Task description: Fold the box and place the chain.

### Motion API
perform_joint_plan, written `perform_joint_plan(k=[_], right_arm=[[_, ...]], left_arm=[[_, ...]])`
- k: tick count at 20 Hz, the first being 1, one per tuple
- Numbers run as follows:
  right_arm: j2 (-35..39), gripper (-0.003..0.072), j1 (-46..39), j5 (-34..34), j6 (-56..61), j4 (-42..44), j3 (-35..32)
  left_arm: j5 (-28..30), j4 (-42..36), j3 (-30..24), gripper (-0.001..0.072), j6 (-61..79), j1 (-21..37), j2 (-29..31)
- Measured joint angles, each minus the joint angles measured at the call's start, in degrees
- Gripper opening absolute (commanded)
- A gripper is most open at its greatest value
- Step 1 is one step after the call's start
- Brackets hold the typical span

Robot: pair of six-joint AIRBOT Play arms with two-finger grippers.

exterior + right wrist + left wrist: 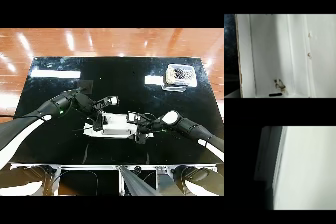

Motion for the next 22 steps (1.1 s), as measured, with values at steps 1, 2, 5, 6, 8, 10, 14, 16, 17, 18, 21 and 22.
perform_joint_plan(k=[1,2,5,6,8,10,14,16,17,18,21,22], right_arm=[[0.00,0.0685,0.00,0.00,0.00,0.07,0.00],[0.00,0.0685,0.00,0.09,-0.02,0.15,0.02],[0.00,0.0685,0.00,0.13,-0.02,0.04,0.02],[0.00,0.0685,0.00,0.13,-0.02,0.02,0.02],[0.00,0.0685,0.00,0.13,-0.02,-0.02,0.02],[0.00,0.0685,0.00,0.15,-0.02,-0.09,0.02],[0.00,0.0685,0.00,0.07,-0.02,-0.15,0.02],[0.00,0.0685,0.00,-0.15,-0.02,-0.15,0.00],[0.00,0.0685,0.00,-0.22,-0.02,-0.15,0.02],[0.00,0.0685,0.00,-0.24,-0.02,-0.15,0.00],[0.00,0.0685,0.00,-0.39,0.00,-0.13,0.02],[0.00,0.0686,0.00,-0.42,-0.02,-0.13,0.02]], left_arm=[[0.11,0.04,0.15,0.0511,-0.70,-0.02,-0.04],[0.13,-0.13,0.31,0.0514,-1.88,-0.04,-0.02],[0.31,-0.15,0.50,0.0612,-4.04,-0.04,0.00],[0.42,-0.15,0.55,0.0615,-4.79,-0.04,0.02],[0.81,0.00,0.61,0.0615,-6.47,-0.02,0.04],[1.77,0.33,0.61,0.0615,-8.04,0.02,0.09],[4.22,3.85,0.61,0.0614,-12.24,0.46,1.03],[5.60,5.70,0.61,0.0614,-13.75,1.07,2.40],[6.27,6.29,0.61,0.0614,-14.21,1.51,3.45],[6.78,6.75,0.61,0.0613,-14.82,1.99,4.50],[7.98,7.89,0.04,0.0612,-17.11,3.93,8.48],[8.24,8.24,-0.37,0.0611,-18.05,4.57,9.75]])
